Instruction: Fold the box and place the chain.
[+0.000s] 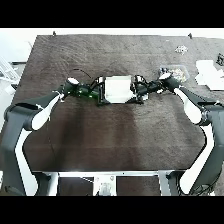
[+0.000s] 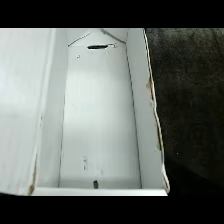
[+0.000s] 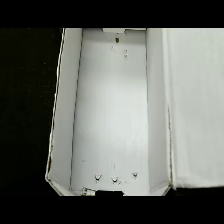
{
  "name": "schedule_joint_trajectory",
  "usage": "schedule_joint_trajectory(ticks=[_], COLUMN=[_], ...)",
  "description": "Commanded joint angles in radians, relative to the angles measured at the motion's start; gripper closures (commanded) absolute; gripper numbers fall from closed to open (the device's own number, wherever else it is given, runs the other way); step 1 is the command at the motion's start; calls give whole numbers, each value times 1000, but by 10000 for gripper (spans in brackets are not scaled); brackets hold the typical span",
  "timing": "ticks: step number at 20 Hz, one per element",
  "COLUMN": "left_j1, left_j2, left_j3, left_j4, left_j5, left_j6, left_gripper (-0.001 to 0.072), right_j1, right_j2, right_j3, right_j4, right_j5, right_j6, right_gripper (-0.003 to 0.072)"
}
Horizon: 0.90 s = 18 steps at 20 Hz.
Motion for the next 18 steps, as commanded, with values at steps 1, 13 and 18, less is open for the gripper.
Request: schedule_joint_trajectory(ticks=[1,13,18], left_j1=[-1,-1,-1], left_j2=[-2,-3,-3], left_j3=[4,2,3], left_j4=[-1,40,38], left_j5=[13,26,34], left_j6=[0,-3,13], left_gripper=[-11,71,74], right_j1=[1,1,1], right_j2=[0,0,0], right_j3=[0,0,0], right_j4=[0,0,0], right_j5=[0,0,0], right_j6=[0,0,0], right_gripper=[109,109,109])
